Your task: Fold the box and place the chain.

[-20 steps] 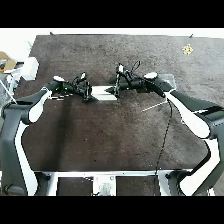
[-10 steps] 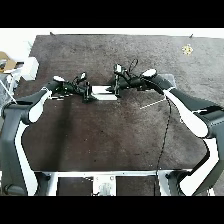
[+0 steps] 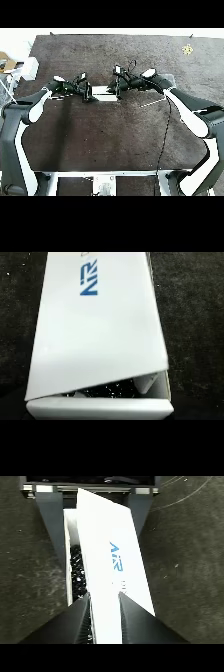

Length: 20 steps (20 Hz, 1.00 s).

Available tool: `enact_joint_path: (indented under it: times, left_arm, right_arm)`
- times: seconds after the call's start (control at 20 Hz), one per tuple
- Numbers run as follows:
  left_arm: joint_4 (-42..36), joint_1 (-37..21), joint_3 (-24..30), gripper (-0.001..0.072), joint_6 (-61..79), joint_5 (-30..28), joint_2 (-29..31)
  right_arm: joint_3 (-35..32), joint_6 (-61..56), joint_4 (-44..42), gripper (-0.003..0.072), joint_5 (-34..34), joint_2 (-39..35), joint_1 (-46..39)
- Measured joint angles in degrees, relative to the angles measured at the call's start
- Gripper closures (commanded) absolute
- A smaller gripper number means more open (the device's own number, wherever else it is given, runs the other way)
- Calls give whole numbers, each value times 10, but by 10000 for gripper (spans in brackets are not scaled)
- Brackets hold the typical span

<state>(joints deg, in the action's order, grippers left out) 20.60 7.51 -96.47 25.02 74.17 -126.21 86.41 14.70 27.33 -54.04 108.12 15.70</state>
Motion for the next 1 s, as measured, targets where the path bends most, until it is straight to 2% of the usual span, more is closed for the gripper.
enact_joint_path:
  times: [0.05,0.4,0.6,0.65,0.7,1.0]
  left_arm:
    - [0,0,0,618,0,0,0]
    - [0,0,0,619,0,0,0]
    - [0,0,0,618,0,-1,0]
    - [0,0,0,618,0,-1,0]
    - [-1,0,0,618,0,-1,0]
    - [-1,0,0,618,-1,-2,0]
  right_arm:
    - [0,-8,7,342,-5,0,0]
    - [4,-30,12,343,-30,5,-5]
    - [18,-33,-41,374,-75,4,-14]
    - [20,-33,-48,549,-85,4,-14]
    - [22,-34,-56,684,-89,4,-13]
    - [25,-51,-70,685,-52,24,-4]
